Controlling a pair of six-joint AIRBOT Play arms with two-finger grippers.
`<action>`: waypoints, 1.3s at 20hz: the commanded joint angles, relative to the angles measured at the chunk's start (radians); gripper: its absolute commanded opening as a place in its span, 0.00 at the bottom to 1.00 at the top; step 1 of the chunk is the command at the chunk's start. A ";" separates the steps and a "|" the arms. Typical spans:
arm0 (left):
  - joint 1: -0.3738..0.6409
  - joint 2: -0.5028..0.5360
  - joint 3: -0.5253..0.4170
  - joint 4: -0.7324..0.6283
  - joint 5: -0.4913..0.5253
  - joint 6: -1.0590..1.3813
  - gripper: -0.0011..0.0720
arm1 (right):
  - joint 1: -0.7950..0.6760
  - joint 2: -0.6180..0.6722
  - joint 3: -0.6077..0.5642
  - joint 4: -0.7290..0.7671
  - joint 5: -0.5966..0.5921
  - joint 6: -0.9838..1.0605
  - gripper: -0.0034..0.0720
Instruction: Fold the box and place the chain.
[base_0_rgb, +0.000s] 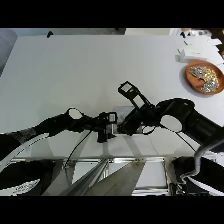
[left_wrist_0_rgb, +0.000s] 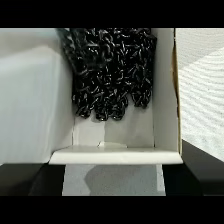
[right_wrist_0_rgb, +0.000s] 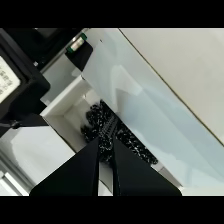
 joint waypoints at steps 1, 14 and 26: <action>0.001 0.001 0.000 0.000 0.000 0.000 0.17 | 0.000 -0.024 -0.006 0.011 0.022 0.029 0.07; 0.001 0.001 0.000 0.000 -0.002 0.000 0.17 | -0.022 0.001 0.082 0.047 0.201 -0.082 0.35; 0.001 0.001 0.000 0.000 -0.003 0.000 0.17 | -0.375 -0.237 0.282 0.096 0.133 -0.446 0.07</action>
